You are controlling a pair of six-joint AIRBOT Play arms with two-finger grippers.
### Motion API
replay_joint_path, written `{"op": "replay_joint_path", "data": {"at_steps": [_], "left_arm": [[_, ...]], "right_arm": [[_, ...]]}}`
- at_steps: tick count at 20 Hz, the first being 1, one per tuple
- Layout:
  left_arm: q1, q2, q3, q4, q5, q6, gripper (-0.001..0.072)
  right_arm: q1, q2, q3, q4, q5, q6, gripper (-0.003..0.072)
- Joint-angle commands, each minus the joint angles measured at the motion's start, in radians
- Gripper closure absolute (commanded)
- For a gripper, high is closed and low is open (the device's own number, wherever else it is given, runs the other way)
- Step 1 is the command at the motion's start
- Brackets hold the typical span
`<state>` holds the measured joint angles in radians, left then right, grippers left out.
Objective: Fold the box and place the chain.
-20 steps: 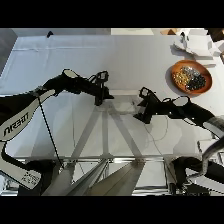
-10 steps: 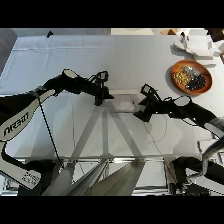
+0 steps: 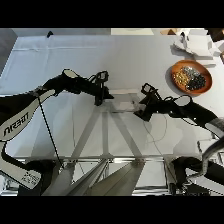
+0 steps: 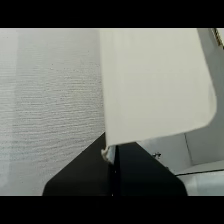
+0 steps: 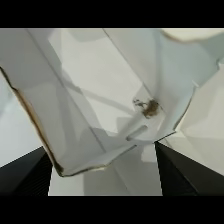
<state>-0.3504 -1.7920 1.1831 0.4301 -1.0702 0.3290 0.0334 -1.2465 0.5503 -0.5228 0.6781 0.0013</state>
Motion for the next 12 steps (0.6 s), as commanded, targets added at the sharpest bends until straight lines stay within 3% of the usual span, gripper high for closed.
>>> {"op": "replay_joint_path", "data": {"at_steps": [1, 4, 9, 12], "left_arm": [[-0.001, -0.001, -0.001, 0.000, 0.000, 0.000, 0.0702], [-0.001, -0.001, -0.001, 0.000, 0.000, 0.000, 0.0702], [-0.001, -0.001, -0.001, 0.000, 0.000, 0.000, 0.0702], [-0.001, -0.001, -0.001, 0.000, 0.000, 0.000, 0.0702]], "right_arm": [[0.000, 0.001, 0.022, -0.004, 0.068, -0.002, -0.0009], [0.000, 0.001, 0.040, -0.018, 0.061, -0.011, -0.0009], [0.000, 0.001, 0.045, -0.190, 0.061, -0.019, -0.0009], [0.000, 0.001, 0.046, -0.162, 0.062, -0.144, -0.0009]]}}
